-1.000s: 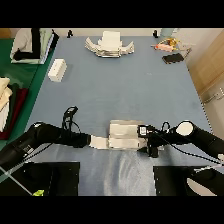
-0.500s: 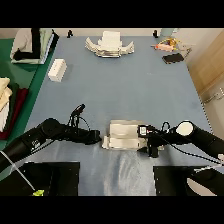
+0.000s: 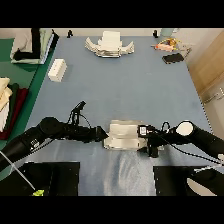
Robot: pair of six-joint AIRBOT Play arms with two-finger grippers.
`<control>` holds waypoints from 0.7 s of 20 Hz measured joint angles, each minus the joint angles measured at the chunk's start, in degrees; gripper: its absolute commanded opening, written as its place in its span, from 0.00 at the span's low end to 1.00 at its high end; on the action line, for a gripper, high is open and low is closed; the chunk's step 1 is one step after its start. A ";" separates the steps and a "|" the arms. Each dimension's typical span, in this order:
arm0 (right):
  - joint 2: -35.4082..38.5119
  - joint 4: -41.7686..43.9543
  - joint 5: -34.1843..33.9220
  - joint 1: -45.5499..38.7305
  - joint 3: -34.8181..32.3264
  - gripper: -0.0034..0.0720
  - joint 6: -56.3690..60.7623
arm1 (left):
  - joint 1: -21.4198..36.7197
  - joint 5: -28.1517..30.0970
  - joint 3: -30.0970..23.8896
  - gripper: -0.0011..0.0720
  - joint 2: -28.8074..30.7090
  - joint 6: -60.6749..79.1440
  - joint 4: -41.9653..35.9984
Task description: Fold the box.
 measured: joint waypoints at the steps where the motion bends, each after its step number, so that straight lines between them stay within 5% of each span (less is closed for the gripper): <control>1: 0.00 0.00 0.00 0.00 0.00 0.75 0.00 | 0.00 0.50 -0.02 0.75 -0.24 -0.02 -0.17; 2: 0.00 0.00 0.02 0.00 0.00 0.75 0.00 | 0.00 0.66 0.00 0.66 -0.61 -0.04 -0.46; 8: 0.00 0.00 0.02 0.00 0.00 0.75 0.00 | -6.27 2.38 1.40 0.66 -4.04 -2.16 0.26; 14: 0.00 0.00 0.02 0.00 0.00 0.75 0.00 | -14.88 5.99 5.55 0.57 -4.92 -24.92 20.00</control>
